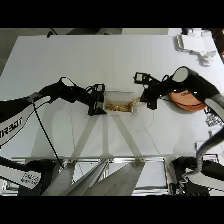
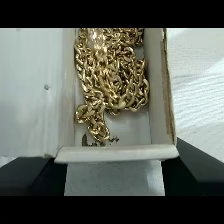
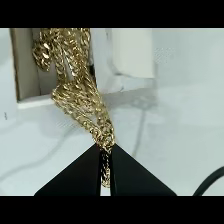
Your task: Fold the box and place the chain.
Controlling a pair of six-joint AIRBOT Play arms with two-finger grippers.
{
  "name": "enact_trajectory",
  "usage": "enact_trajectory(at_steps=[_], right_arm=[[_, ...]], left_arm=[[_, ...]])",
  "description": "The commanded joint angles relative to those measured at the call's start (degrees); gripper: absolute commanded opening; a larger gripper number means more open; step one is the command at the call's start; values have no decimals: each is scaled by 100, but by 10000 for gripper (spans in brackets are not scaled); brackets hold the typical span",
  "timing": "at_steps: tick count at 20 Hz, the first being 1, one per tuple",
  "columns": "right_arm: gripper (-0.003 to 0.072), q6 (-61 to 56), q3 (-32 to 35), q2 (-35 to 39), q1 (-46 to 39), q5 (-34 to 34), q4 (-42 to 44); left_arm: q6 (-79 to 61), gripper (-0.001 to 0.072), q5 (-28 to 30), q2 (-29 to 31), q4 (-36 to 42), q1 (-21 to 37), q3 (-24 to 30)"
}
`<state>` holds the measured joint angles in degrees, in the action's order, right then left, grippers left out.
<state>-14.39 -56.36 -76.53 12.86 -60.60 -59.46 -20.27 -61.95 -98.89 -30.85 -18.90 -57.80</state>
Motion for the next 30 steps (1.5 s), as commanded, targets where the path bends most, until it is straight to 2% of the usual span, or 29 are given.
enact_trajectory(at_steps=[1,4,7,11,14,16,19,25,30], right_arm=[[10,-1067,-9,684,4,-162,7],[11,-1534,-15,1027,74,-142,319],[11,-1755,-157,1062,577,-98,308],[11,-2371,-570,1038,1261,494,251],[11,-2916,-776,1010,1467,938,275],[11,-3139,-804,1010,1563,1005,332],[11,-3191,-804,1010,1635,1193,769],[10,-3182,-807,1010,1635,1980,1919],[10,-3165,-863,1045,1633,2522,2092]], left_arm=[[-2,214,2,-2,-2,-2,-2],[-2,214,0,-2,-2,-2,-2],[-2,214,2,-2,-2,-2,-2],[-2,214,2,-2,-2,-2,-2],[-2,214,2,-2,-2,-2,-2],[-2,214,0,-2,-2,-2,-2],[-2,214,2,-2,-2,-2,-2],[-2,214,0,-2,-2,-2,-2],[-2,214,2,-2,-2,-2,-2]])
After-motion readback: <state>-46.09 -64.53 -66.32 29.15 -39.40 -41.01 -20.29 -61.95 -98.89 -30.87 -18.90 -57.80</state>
